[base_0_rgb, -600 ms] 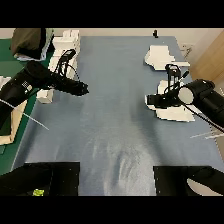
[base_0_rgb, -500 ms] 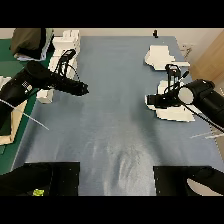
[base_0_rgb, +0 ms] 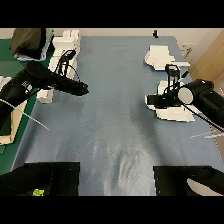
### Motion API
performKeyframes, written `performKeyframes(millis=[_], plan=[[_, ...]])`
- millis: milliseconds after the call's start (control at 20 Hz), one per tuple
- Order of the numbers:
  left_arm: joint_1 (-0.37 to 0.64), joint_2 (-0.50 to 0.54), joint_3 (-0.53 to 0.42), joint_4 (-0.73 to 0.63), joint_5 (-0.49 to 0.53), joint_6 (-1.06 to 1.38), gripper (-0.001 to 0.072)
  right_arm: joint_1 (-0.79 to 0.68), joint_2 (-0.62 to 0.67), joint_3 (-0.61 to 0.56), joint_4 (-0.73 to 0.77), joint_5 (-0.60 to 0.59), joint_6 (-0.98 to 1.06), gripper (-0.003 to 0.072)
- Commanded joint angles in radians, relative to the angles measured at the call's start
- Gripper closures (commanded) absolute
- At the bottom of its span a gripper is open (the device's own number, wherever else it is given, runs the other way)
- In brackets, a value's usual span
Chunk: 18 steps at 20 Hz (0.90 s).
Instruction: Fold the box.
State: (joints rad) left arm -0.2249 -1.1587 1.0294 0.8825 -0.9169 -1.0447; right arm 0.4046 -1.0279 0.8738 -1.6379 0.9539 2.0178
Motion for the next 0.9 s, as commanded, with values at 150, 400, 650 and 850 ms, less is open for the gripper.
performKeyframes(millis=[150, 400, 650, 850], plan=[[0.001, -0.001, 0.000, -0.015, 0.001, 0.000, 0.0693, 0.000, 0.000, 0.000, 0.004, -0.006, 0.001, 0.0684], [0.001, -0.001, 0.000, -0.015, 0.016, 0.000, 0.0693, -0.026, -0.002, 0.037, -0.180, 0.014, 0.002, 0.0515], [0.000, -0.001, 0.000, -0.016, 0.046, 0.000, 0.0693, -0.491, -0.024, 0.202, -0.212, 0.218, -0.154, 0.0320], [0.000, -0.001, 0.000, -0.035, 0.060, 0.000, 0.0693, -0.872, -0.153, 0.267, 0.019, 0.217, -0.427, 0.0236]])
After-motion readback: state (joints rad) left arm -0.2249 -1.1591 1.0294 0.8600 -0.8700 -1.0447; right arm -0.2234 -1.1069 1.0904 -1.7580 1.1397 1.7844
